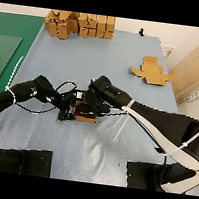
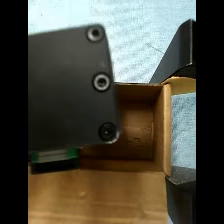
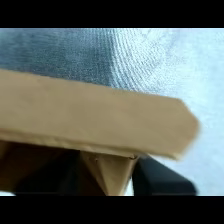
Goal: Fold the box.
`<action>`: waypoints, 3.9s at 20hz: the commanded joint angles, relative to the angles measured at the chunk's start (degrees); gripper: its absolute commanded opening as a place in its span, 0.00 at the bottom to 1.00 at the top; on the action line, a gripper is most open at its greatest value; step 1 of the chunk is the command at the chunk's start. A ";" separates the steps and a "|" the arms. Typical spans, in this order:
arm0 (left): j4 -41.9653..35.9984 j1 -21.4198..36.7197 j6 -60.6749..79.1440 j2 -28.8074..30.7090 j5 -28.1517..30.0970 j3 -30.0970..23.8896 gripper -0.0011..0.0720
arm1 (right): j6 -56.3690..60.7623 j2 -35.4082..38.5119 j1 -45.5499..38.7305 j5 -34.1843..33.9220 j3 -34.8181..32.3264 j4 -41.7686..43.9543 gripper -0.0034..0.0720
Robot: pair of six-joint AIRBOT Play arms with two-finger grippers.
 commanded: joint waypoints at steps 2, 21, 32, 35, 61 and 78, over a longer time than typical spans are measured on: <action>-0.02 0.02 -0.02 0.00 0.00 -0.02 0.04 | 2.29 -2.49 1.99 -7.48 3.74 -1.44 0.13; -0.02 0.02 -0.02 0.00 -0.02 -0.02 0.04 | 5.01 -2.80 2.36 -7.67 4.55 -5.51 0.05; 0.00 0.02 -0.04 0.00 -0.04 -0.02 0.04 | 4.17 -3.28 2.36 -5.86 4.57 -5.27 0.33; 0.02 0.02 -0.04 0.00 -0.11 -0.02 0.04 | 3.82 -1.88 2.16 -4.83 4.57 -5.49 0.65; 0.44 0.02 -0.07 0.00 -0.48 -0.02 0.04 | -73.16 10.80 -35.10 25.05 -30.95 66.71 0.05; 0.50 0.13 -0.07 0.00 -1.53 -0.02 0.04 | -121.85 18.86 -23.12 25.09 -34.34 66.99 0.44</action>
